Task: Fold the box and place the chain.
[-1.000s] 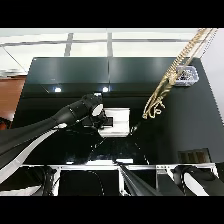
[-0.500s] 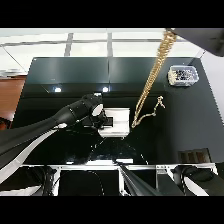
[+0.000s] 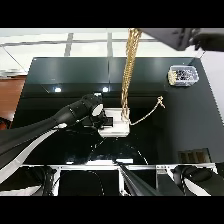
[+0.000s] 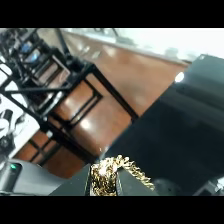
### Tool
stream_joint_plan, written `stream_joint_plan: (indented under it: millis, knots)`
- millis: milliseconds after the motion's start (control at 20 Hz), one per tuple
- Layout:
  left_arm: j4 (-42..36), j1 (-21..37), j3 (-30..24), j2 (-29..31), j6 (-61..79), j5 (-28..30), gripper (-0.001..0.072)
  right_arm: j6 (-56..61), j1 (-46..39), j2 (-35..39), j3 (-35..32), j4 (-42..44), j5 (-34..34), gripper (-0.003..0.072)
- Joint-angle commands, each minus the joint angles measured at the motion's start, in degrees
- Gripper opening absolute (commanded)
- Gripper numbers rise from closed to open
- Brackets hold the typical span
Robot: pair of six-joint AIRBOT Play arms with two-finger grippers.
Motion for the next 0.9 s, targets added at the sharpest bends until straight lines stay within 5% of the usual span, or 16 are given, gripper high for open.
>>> stream_joint_plan:
  millis: [0, 200, 650, 800, 850]
  knots:
    - [0.0, 0.0, 0.0, 0.0, 0.0, 0.0, 0.0028, 0.4, 0.6, -0.8, -2.6, -3.8, 3.6, 0.0015]
    - [0.0, 0.0, 0.0, 0.0, 0.0, 0.0, 0.0028, 0.9, 0.7, -0.8, -15.4, -4.9, 4.9, 0.0015]
    - [0.0, 0.0, 0.0, 0.0, 0.0, 0.0, 0.0028, 1.7, 3.6, -0.9, -44.7, -4.8, -11.2, 0.0016]
    - [0.0, 0.0, 0.0, 0.0, 0.0, 0.0, 0.0028, 1.7, 3.6, -0.9, -49.5, -4.9, -13.2, 0.0026]
    - [0.0, 0.0, 0.0, 0.0, 0.0, 0.0, 0.0028, 1.7, 3.5, -0.9, -49.6, -5.2, -12.9, 0.0195]
